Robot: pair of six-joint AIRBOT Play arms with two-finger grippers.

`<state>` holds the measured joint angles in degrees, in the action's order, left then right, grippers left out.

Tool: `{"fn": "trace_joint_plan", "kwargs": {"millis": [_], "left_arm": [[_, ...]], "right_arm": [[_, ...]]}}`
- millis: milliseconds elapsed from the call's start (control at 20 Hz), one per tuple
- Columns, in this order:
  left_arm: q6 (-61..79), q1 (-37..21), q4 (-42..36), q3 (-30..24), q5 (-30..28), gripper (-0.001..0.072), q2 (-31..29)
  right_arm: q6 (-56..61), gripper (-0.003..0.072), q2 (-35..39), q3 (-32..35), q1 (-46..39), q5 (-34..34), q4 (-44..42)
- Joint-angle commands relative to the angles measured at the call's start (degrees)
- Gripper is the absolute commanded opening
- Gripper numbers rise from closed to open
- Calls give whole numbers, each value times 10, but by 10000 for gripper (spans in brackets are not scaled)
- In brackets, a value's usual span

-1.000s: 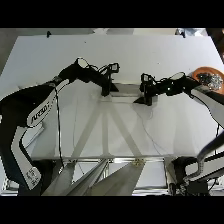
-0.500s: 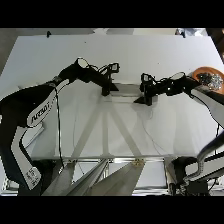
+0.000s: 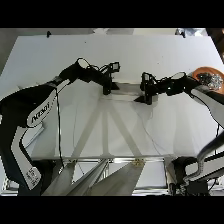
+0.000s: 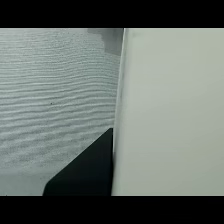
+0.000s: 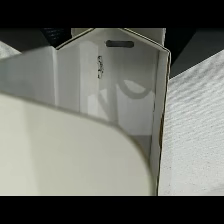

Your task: Fold the box and place the chain.

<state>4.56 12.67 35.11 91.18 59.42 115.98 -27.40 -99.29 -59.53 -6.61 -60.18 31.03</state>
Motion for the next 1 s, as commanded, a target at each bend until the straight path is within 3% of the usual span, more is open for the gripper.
{"fn": "trace_joint_plan", "kwargs": {"millis": [0,250,300,400,450,950], "left_arm": [[0,-1,1,0,3,9,0],[0,-1,0,0,16,34,0],[0,-1,0,0,16,115,0],[0,-3,0,0,16,431,0],[0,-3,0,0,16,460,0],[0,-33,2,0,19,460,-35]], "right_arm": [[0,237,0,0,1,-5,2],[-1,237,0,0,1,-5,2],[0,237,0,0,1,-5,2],[0,237,0,0,1,-5,2],[0,237,0,0,1,-5,2],[-1,237,0,0,0,-5,2]]}}
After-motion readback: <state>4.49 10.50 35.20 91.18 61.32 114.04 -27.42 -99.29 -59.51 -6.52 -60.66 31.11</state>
